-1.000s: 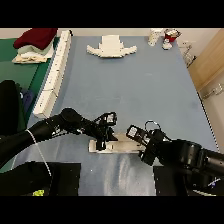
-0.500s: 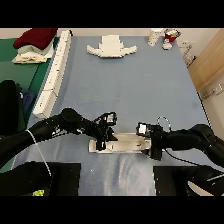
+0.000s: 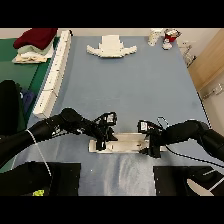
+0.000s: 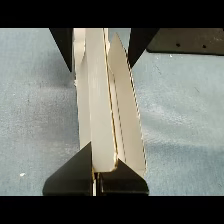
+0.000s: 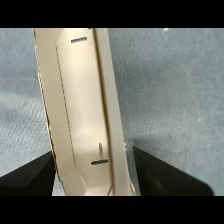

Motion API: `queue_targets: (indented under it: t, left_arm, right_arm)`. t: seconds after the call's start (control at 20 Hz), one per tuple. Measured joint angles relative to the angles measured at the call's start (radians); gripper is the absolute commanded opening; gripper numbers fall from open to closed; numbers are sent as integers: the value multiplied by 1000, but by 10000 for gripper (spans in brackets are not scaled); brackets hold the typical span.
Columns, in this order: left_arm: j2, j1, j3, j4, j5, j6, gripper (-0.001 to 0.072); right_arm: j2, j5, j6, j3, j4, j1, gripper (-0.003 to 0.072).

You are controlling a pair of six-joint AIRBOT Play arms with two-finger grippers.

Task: Fold the box.

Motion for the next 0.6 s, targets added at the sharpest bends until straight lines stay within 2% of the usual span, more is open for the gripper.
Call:
queue_targets:
  t: [0.3,0.5,0.6]
  left_arm:
    - [0,0,0,0,0,0,14]
    - [0,0,0,0,0,0,14]
    - [0,0,0,0,0,0,14]
  right_arm:
    - [-10,1,-7,0,1,-3,712]
    - [-26,14,-86,-21,-4,-3,710]
    - [-32,30,-108,-31,-4,-3,688]
